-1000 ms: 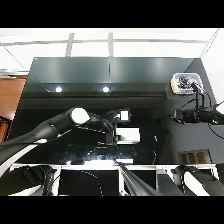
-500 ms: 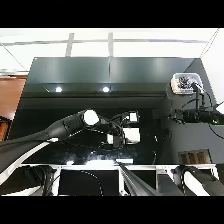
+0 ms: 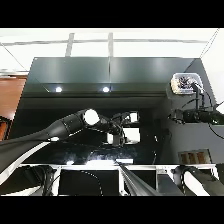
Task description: Fold the box and place the chain.
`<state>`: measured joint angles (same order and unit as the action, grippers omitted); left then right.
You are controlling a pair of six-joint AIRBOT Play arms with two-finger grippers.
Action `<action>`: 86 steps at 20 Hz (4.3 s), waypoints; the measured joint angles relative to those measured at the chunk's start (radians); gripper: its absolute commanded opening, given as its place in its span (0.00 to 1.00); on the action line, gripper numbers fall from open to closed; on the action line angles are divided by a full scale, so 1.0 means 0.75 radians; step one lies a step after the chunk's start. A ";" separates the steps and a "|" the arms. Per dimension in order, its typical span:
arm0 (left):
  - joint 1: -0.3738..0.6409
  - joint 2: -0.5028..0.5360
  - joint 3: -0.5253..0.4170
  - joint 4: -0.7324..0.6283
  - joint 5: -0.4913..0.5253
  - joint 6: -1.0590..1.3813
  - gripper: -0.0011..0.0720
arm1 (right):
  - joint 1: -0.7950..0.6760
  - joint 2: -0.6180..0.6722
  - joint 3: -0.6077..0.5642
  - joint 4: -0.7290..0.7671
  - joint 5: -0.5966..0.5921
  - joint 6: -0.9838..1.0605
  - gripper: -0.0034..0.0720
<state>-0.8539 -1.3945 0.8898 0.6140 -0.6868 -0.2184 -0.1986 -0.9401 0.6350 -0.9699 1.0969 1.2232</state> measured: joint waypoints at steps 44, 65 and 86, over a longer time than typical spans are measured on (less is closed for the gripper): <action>0.000 -0.014 0.024 0.116 -0.101 -0.139 0.99 | 0.000 0.000 0.000 0.001 0.037 -0.001 0.05; -0.173 -0.039 0.025 0.580 0.023 -0.515 0.54 | 0.000 0.000 0.000 0.001 0.037 -0.001 0.05; 1.453 -0.420 0.767 0.927 -0.243 -1.232 0.47 | 0.002 0.000 0.000 0.118 0.092 -0.015 0.05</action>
<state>0.2356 -1.7092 1.4647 1.3094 -0.8688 -1.1427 -0.1974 -0.9401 0.6350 -0.8814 1.1656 1.2121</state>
